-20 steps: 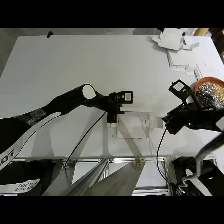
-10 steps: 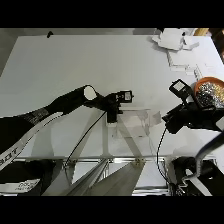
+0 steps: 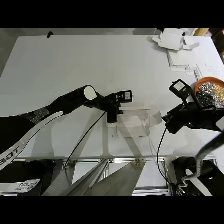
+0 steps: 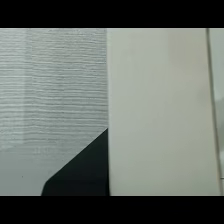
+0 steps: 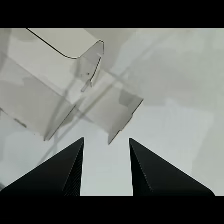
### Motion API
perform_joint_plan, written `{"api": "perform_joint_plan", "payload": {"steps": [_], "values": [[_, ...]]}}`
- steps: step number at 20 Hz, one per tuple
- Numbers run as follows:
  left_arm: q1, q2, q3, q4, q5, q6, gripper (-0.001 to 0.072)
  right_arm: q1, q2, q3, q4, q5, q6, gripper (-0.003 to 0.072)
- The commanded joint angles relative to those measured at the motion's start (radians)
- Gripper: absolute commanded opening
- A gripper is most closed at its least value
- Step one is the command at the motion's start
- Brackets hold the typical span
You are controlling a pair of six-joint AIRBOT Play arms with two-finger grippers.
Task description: Fold the box and place the chain.
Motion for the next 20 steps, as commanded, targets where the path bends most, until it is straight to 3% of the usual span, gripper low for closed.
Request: {"api": "perform_joint_plan", "payload": {"steps": [1,5,11,17,18,19,20], "values": [[0.000,-0.001,-0.001,0.003,-0.013,0.000,0.0010,0.001,0.001,0.001,0.000,0.000,0.000,0.0317],[0.000,-0.001,-0.001,0.003,-0.013,0.000,0.0010,0.001,0.000,-0.007,0.014,-0.007,-0.029,0.0315],[0.000,-0.001,-0.001,0.003,-0.012,0.000,0.0010,0.024,-0.002,-0.146,0.255,-0.030,-0.394,0.0285],[0.000,-0.001,-0.001,0.003,-0.015,0.000,0.0010,0.132,-0.004,-0.277,0.193,-0.072,-0.702,0.0315],[0.000,-0.001,-0.001,0.003,-0.016,0.000,0.0010,0.152,-0.003,-0.296,0.151,-0.111,-0.710,0.0420],[0.000,-0.001,-0.001,0.003,-0.016,0.000,0.0010,0.177,-0.001,-0.317,0.110,-0.164,-0.710,0.0610],[0.000,-0.001,-0.001,0.003,-0.016,0.000,0.0010,0.200,0.001,-0.337,0.079,-0.214,-0.710,0.0686]]}}
